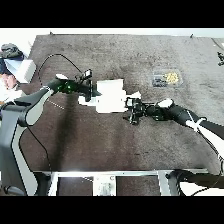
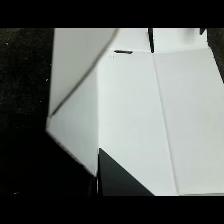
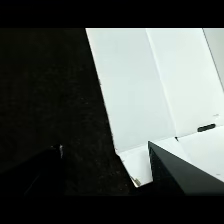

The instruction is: Fold the box and place the chain.

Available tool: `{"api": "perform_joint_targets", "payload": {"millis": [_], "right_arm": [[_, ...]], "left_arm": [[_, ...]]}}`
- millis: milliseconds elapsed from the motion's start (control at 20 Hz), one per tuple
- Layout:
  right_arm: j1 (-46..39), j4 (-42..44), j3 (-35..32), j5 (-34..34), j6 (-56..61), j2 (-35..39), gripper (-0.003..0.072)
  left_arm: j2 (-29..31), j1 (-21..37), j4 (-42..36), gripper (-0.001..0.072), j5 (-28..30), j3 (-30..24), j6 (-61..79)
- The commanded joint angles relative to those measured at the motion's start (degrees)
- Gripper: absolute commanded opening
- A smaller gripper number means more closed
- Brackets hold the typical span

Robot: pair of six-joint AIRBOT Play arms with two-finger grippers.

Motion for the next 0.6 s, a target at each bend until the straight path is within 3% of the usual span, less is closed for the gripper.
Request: {"api": "perform_joint_targets", "payload": {"millis": [0,550], "right_arm": [[1.14,-3.69,0.66,-4.17,-0.85,-1.42,0.0589],[1.2,-5.49,6.86,-11.89,5.2,-4.24,0.0588]], "left_arm": [[-0.02,-0.04,0.0,0.0013,0.02,0.0,0.02],[-0.02,-0.04,-0.02,0.0013,0.0,0.0,0.02]]}}
